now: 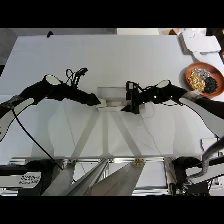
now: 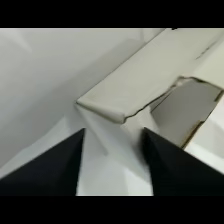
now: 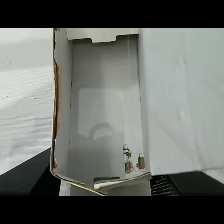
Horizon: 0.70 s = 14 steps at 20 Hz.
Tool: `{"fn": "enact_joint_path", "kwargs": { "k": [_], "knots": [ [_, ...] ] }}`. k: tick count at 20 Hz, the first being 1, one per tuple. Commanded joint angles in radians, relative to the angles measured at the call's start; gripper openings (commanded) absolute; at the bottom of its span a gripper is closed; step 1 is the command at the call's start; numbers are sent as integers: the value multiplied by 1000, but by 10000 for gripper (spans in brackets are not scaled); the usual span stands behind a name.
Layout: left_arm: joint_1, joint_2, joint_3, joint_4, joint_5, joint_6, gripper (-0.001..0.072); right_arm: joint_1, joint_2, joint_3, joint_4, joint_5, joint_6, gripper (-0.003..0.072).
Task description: Fold the box and place the chain.
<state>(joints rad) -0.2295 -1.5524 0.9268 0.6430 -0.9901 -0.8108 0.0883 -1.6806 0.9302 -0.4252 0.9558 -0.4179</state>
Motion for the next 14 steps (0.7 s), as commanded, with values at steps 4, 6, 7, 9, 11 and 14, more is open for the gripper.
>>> {"fn": "enact_joint_path", "kwargs": {
  "k": [4, 6, 7, 9, 11, 14],
  "knots": [
    [-6, 31, 3, -67, -6, -12, 653, 0, 0, 0, -1, -2, 1, 437],
    [-25, 41, 6, -37, 17, -77, 653, 0, 0, 0, -1, -2, 1, 437],
    [-40, 48, 10, -2, 34, -113, 653, 0, 0, 0, -1, -2, 1, 437],
    [-82, 53, 37, 129, 58, -227, 647, 0, 0, 0, -1, -2, 1, 437],
    [-126, 53, 71, 312, 86, -449, 629, 0, 0, 0, -1, -2, 1, 437],
    [-185, 53, 110, 530, 96, -697, 625, 0, 0, 0, -1, -2, 1, 437]
  ]
}}
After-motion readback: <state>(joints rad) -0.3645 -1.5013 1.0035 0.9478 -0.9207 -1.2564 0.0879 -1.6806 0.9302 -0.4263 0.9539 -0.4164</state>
